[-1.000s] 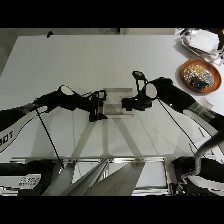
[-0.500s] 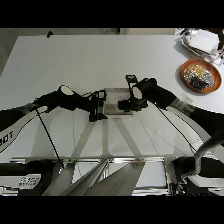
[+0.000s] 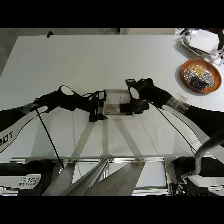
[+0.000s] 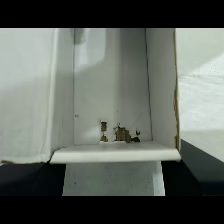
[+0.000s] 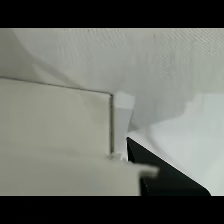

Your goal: Fold the box and place the chain.

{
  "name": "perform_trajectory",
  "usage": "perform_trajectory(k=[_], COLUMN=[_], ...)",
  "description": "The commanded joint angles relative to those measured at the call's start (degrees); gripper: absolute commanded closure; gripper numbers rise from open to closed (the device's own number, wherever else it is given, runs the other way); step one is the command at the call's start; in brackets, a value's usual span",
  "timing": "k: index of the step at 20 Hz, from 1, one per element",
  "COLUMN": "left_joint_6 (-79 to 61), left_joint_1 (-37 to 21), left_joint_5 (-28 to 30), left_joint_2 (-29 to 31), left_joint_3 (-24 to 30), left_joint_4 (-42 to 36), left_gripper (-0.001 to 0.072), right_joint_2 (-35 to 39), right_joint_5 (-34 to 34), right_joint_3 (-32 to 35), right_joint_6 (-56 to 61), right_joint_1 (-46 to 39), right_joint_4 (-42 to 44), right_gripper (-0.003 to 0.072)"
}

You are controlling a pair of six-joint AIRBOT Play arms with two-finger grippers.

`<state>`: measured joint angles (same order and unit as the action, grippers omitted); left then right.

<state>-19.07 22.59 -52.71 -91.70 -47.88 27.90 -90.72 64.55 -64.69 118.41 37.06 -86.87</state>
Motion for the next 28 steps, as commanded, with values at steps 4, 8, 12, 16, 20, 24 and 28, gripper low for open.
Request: perform_trajectory(k=[4, 8, 12, 16, 20, 24, 28], left_joint_6=[0.04, 0.04, 0.02, 0.04, 0.04, 0.04, 0.02], left_joint_1=[0.02, 0.02, 0.02, 0.02, 0.02, 0.02, 0.02], left_joint_5=[0.20, 0.20, 0.20, 0.20, 0.20, 0.22, 0.20], left_joint_2=[0.00, 0.00, 0.00, 0.00, 0.00, 0.00, 0.00], left_joint_3=[0.02, 0.02, 0.02, 0.02, 0.02, 0.02, 0.02], left_joint_4=[0.00, 0.00, 0.00, 0.00, 0.00, 0.00, -0.02], left_gripper=[0.0528, 0.0528, 0.0528, 0.0528, 0.0528, 0.0528, 0.0528], right_joint_2=[-0.07, 0.48, 6.51, 17.44, 21.29, 16.83, 7.52], right_joint_5=[-0.15, -0.79, -0.68, -0.26, -0.81, -9.73, -20.59], right_joint_3=[-0.09, -0.09, -0.09, -0.13, -0.13, -0.13, -3.13], right_joint_6=[-0.39, -0.50, -7.19, -13.64, -20.44, -28.59, -36.09], right_joint_1=[0.02, 0.02, -0.63, -6.01, -21.97, -46.62, -62.18], right_joint_4=[0.07, 0.33, 0.31, -1.38, -5.14, -6.01, 6.56], right_gripper=[0.0673, 0.0320, 0.0240, 0.0239, 0.0242, 0.0244, 0.0256])
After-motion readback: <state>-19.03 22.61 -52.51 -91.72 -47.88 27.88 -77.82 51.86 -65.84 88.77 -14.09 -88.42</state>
